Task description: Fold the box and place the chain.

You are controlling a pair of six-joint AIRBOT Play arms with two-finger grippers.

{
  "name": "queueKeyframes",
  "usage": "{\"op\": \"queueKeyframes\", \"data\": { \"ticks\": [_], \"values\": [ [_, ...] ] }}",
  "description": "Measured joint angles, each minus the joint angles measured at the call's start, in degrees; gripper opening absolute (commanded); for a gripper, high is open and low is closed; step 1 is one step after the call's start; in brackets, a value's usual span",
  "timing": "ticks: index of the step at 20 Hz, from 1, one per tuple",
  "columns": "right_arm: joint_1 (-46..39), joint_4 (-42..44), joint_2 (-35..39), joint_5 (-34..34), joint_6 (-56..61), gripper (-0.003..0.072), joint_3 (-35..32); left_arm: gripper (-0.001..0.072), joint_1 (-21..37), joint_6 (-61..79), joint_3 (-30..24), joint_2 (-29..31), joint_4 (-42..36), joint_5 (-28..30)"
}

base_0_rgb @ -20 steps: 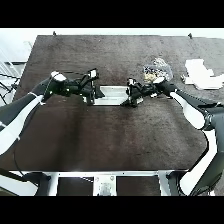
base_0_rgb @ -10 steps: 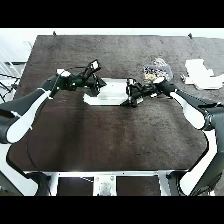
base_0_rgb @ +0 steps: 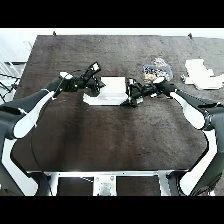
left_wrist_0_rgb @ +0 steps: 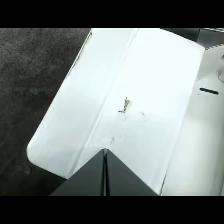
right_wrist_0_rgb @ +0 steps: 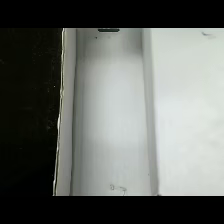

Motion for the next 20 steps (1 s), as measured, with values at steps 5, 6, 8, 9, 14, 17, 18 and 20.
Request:
{"op": "queueKeyframes", "data": {
  "ticks": [5, 6, 8, 9, 14, 17, 18, 20],
  "values": [
    [0.0, -0.04, -0.02, 0.0, 0.0, 0.057, 0.0, 0.0019, 0.07, -0.26, 0.04, -0.92, 0.0, -1.05],
    [0.0, -0.04, -0.02, 0.0, 0.0, 0.057, 0.0, 0.0019, 0.07, -0.26, 0.04, -1.01, 0.0, -1.11],
    [0.0, -0.07, -0.02, 0.0, -0.02, 0.057, 0.0, 0.0019, 0.07, -0.26, 0.22, -1.05, 0.04, -1.38],
    [0.0, -0.07, -0.02, 0.0, -0.04, 0.057, 0.0, 0.0019, 0.11, -0.26, 0.52, -1.03, 0.11, -1.68],
    [0.0, -0.15, -0.02, -0.02, -0.07, 0.057, 0.0, 0.0261, 2.19, -0.26, 3.61, 0.85, 0.63, -5.66],
    [0.0, -0.13, 0.0, -0.02, -0.07, 0.057, 0.0, 0.0705, 4.02, -0.92, 5.07, 3.63, 4.9, -12.0],
    [0.0, -0.13, -0.02, -0.02, -0.07, 0.057, 0.0, 0.0705, 4.33, -1.79, 5.31, 4.44, 7.67, -13.88],
    [0.0, -0.13, -0.02, -0.02, -0.07, 0.057, 0.0, 0.0704, 4.55, -4.52, 5.68, 5.66, 13.92, -17.75]
  ]
}}
